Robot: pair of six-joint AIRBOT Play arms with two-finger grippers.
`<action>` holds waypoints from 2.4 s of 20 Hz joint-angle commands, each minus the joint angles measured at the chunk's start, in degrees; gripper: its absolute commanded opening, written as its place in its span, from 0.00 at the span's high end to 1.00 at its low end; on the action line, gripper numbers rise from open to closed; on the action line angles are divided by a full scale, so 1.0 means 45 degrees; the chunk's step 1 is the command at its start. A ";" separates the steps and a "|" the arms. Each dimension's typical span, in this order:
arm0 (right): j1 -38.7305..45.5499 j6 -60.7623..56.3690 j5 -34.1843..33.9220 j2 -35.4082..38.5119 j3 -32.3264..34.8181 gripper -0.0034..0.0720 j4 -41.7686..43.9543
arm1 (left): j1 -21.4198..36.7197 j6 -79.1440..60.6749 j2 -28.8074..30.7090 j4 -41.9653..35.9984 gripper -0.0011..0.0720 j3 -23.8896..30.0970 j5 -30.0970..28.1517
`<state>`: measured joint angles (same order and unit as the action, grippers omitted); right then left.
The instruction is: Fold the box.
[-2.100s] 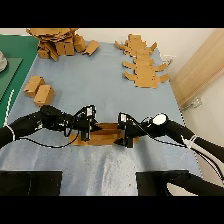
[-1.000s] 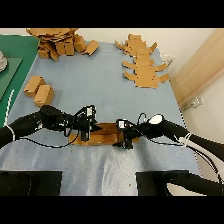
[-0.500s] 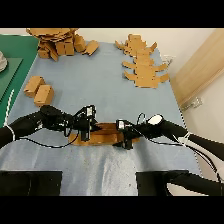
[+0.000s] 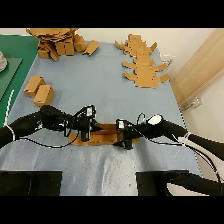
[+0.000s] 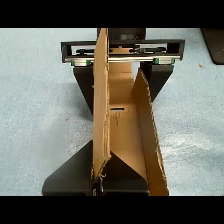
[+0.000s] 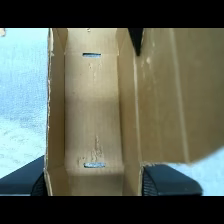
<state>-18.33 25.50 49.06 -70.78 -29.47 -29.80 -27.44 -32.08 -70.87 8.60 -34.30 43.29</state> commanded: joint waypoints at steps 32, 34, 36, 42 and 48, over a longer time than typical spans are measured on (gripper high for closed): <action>0.0005 -0.0092 0.0000 -0.0126 0.0005 0.34 0.0010 | -0.0010 0.0000 -0.0005 -0.0185 0.96 -0.0010 0.0199; 0.0005 -0.0092 0.0000 -0.0126 0.0005 0.34 0.0010 | -0.0097 0.0000 -0.0005 -0.0432 0.96 -0.0010 0.0185; 0.0005 -0.0092 0.0000 -0.0126 0.0005 0.34 0.0010 | -0.0092 0.0005 -0.0005 -0.0486 0.96 -0.0010 0.0287; 0.0005 -0.0092 0.0000 -0.0126 0.0005 0.34 0.0010 | -0.0092 0.0131 -0.0005 -0.0486 0.96 -0.0010 0.0272; 0.0005 -0.0092 -0.0005 -0.0126 0.0005 0.34 0.0010 | -0.0087 0.0670 0.0024 -0.0481 0.54 -0.0010 -0.0549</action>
<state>-18.31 25.06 49.04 -71.35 -29.47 -29.76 -27.90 -30.22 -70.91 6.50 -34.28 42.41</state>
